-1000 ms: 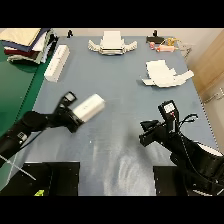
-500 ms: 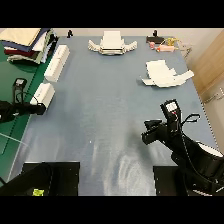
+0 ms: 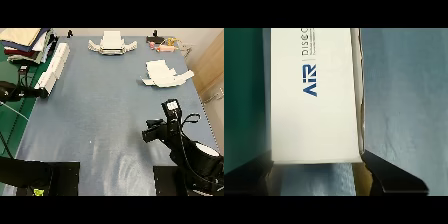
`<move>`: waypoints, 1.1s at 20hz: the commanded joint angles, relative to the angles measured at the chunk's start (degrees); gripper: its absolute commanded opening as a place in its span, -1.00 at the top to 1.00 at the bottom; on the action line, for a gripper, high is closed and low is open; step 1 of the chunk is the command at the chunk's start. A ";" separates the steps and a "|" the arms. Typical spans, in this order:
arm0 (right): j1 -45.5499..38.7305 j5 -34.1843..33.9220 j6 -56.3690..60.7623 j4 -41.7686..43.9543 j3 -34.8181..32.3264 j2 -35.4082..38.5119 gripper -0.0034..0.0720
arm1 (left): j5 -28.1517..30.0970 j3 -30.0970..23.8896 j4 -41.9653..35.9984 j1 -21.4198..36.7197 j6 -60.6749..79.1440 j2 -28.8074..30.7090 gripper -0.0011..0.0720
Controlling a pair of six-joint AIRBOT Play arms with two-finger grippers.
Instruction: Fold the box.
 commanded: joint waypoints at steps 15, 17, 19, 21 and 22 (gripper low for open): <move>0.00 -0.66 4.63 0.00 0.04 -5.31 0.79 | 1.55 17.84 -0.44 -3.26 -5.25 -16.96 0.05; 0.00 -0.66 4.63 0.00 0.04 -5.31 0.79 | 1.68 17.84 -0.42 -3.26 -5.25 -16.96 0.05; 0.00 -0.66 4.63 0.00 0.04 -5.31 0.79 | 1.57 17.84 -0.35 -3.26 -5.22 -16.96 0.05; 0.00 -0.66 4.76 0.00 0.04 -5.31 0.79 | 1.55 17.84 -0.35 -3.23 -5.22 -16.96 0.05; 0.00 -0.66 4.79 0.00 0.04 -5.31 0.79 | 1.57 17.84 -0.31 -3.23 -5.20 -16.96 0.04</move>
